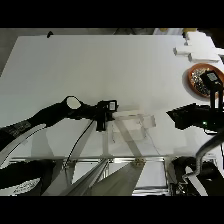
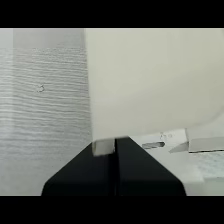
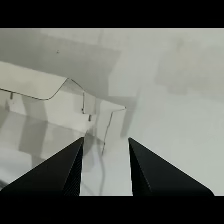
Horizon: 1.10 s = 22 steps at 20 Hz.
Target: Fold the box and place the chain.
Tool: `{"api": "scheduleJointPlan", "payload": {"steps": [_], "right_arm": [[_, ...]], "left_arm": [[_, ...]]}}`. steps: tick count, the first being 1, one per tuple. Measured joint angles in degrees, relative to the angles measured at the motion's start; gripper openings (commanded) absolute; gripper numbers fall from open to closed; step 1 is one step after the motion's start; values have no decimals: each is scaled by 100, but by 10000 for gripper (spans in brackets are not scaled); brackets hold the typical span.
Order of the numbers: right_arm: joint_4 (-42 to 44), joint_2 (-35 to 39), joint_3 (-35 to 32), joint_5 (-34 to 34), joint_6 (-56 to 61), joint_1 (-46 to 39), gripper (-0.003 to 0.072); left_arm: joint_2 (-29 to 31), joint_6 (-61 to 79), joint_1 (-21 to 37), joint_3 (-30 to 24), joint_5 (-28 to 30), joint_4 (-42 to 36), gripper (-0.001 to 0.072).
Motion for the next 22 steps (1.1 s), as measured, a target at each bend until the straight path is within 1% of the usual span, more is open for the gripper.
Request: {"api": "scheduleJointPlan", "payload": {"steps": [7,11,14,16,19,22], "right_arm": [[0,0,0,-7,-68,0,322],[-2,0,0,-13,-85,0,322],[-2,2,0,-13,-90,0,322],[-2,0,0,-11,-92,0,322],[-2,0,0,-7,-94,0,322],[-2,0,0,-7,-94,0,322]], "left_arm": [[-101,396,0,24,13,-83,-1],[-122,466,0,361,-214,26,-2],[-251,352,9,702,-592,411,0],[-376,304,9,817,-776,584,1],[-564,249,9,903,-850,710,2],[-664,227,11,935,-800,748,1]]}}
